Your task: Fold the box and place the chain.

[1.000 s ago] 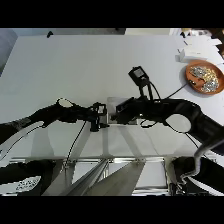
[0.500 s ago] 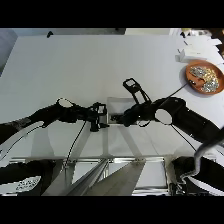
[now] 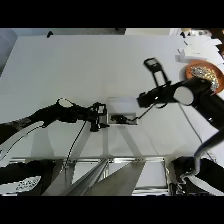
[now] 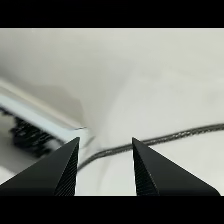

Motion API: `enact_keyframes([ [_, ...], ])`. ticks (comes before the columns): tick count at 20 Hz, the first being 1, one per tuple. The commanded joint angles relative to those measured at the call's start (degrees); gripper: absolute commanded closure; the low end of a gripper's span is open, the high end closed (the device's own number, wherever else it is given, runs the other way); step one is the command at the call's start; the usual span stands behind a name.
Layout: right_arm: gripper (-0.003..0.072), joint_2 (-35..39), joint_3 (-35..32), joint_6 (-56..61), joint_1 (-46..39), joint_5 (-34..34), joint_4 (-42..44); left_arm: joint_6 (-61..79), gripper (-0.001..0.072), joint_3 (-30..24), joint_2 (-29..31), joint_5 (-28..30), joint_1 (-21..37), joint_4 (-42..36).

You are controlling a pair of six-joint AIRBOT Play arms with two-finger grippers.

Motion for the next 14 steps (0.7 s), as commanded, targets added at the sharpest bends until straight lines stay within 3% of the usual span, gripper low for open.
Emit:
enact_keyframes([
  [1,0.0323,-1.7,1.5,4.9,-7.1,2.5,-7.9,0.0,0.0484,0.0,0.0,0.0,0.0,0.0],
  [6,0.0325,-9.1,1.5,8.8,-13.9,2.5,-9.8,0.0,0.0484,0.0,0.0,0.0,0.0,0.0],
  [14,0.0327,-19.6,1.5,10.5,-14.4,-0.9,-9.7,0.0,0.0484,0.0,0.0,0.0,0.0,0.0],
])
